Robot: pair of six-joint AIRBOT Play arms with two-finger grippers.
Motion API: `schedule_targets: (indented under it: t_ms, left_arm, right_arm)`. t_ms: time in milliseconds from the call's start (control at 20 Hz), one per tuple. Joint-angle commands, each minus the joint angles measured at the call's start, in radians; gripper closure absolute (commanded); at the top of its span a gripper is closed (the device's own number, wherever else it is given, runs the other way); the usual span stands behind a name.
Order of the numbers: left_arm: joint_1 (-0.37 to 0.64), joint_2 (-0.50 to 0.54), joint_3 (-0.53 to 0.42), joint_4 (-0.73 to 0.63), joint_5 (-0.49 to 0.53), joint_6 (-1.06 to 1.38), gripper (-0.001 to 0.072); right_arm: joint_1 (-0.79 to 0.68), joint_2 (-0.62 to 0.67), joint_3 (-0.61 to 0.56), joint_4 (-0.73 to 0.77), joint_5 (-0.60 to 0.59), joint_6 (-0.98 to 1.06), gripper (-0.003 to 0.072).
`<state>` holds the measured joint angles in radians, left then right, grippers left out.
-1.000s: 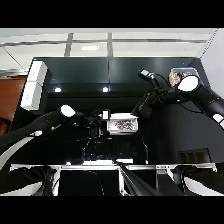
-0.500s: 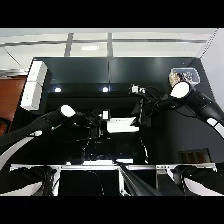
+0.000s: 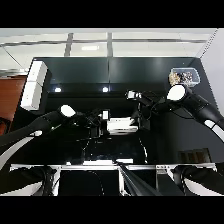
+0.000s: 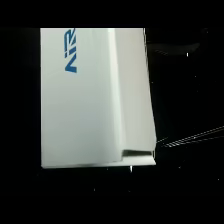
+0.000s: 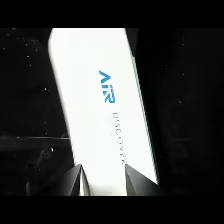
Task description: Fold the box and place the chain.
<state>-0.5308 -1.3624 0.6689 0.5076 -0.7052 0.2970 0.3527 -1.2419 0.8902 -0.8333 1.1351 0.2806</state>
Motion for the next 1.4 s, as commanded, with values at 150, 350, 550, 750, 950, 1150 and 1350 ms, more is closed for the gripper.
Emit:
schedule_targets:
  t_ms: [150, 350, 550, 750, 950, 1150, 1350]
  left_arm:
    - [0.000, -0.001, 0.001, 0.000, 0.000, 0.000, 0.0358]
    - [0.000, -0.001, 0.001, 0.000, -0.001, 0.000, 0.0358]
    - [0.000, -0.001, 0.001, 0.000, 0.000, 0.000, 0.0358]
    - [0.000, -0.001, 0.001, 0.000, -0.001, 0.000, 0.0358]
    - [0.000, -0.001, 0.001, 0.000, 0.000, 0.000, 0.0358]
    - [0.000, -0.001, 0.001, 0.000, -0.001, 0.000, 0.0358]
    - [0.000, -0.001, 0.001, 0.000, 0.000, 0.000, 0.0358]
  right_arm:
    - [0.005, 0.000, 0.000, -0.014, 0.019, 0.000, 0.0502]
    - [0.027, 0.000, 0.000, -0.051, 0.026, 0.000, 0.0499]
    - [0.045, 0.000, 0.000, -0.085, 0.024, 0.000, 0.0483]
    - [0.045, 0.000, 0.000, -0.085, 0.005, 0.000, 0.0315]
    - [0.045, 0.000, -0.001, -0.087, 0.005, 0.000, 0.0315]
    - [0.045, 0.000, -0.019, -0.110, 0.006, 0.020, 0.0315]
    - [0.044, 0.010, -0.018, -0.105, -0.004, 0.076, 0.0315]
